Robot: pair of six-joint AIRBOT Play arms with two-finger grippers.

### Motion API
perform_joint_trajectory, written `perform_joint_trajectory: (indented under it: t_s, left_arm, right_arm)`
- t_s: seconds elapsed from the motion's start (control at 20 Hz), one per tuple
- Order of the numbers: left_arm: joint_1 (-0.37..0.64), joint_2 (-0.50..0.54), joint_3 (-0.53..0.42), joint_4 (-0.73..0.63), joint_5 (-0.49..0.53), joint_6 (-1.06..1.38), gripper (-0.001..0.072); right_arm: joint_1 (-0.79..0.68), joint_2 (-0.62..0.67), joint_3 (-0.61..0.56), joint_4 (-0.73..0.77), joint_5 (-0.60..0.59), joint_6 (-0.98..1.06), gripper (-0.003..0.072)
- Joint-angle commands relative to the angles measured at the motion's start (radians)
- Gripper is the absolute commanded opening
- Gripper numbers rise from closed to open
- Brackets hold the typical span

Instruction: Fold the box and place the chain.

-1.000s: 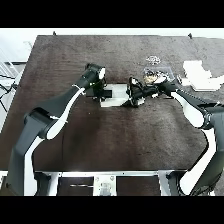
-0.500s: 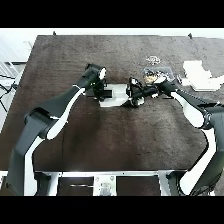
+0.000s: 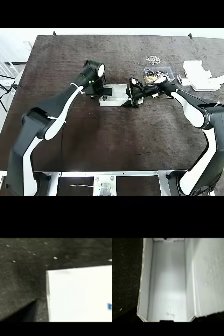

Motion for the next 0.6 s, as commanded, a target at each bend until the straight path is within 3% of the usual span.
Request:
perform_joint_trajectory:
  t_s: [0.0, 0.55]
  left_arm:
    - [0.002, 0.015, 0.004, -0.042, -0.013, 0.033, 0.0604]
    - [0.002, 0.196, -0.009, 0.006, -0.105, 0.068, 0.0603]
  right_arm:
    - [0.0, 0.0, 0.0, 0.002, 0.002, 0.001, 0.0568]
    - [0.0, 0.0, 0.0, 0.002, 0.002, 0.001, 0.0568]
